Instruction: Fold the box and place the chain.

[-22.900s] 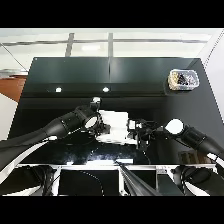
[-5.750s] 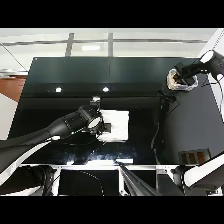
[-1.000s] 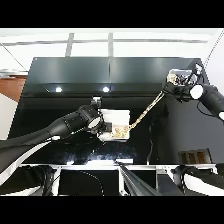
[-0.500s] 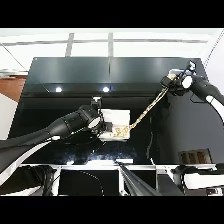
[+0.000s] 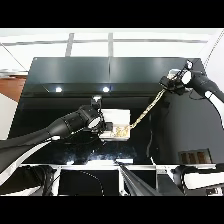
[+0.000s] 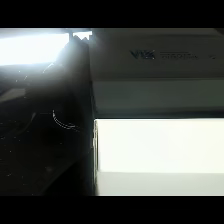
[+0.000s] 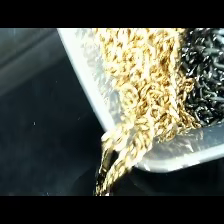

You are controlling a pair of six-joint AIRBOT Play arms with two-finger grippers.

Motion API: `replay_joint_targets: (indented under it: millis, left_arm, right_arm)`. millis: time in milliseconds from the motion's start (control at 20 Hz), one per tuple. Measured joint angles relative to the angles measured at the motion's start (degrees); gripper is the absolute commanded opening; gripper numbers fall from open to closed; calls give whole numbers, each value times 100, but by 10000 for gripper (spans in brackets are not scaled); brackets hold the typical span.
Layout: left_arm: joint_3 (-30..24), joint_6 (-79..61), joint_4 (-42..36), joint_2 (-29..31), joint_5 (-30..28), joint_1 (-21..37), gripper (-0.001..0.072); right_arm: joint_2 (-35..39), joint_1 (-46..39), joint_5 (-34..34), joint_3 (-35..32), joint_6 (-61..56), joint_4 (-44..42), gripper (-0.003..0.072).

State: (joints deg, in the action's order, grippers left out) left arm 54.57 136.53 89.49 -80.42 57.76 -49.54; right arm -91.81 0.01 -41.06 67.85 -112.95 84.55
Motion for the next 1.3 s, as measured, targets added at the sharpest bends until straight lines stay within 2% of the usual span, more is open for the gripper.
replay_joint_targets:
  millis: [200,400,600,800,1100,1300]
  left_arm:
    - [0,-2,4,0,-13,0,32]
    - [0,-4,20,0,-22,0,32]
    - [0,-4,20,0,-24,0,33]
    - [0,-4,22,0,-26,0,33]
    - [0,-4,24,0,-26,0,33]
    - [0,-4,24,0,-31,0,33]
  right_arm:
    - [678,-26,-444,170,1034,0,45]
    - [1810,-33,-616,409,1727,-70,45]
    - [2973,-31,-929,719,2225,-511,45]
    - [3818,63,-1665,1075,2754,-1141,45]
    - [4269,654,-3042,1217,3246,-2315,45]
    - [4323,1261,-3292,1235,3359,-2889,45]
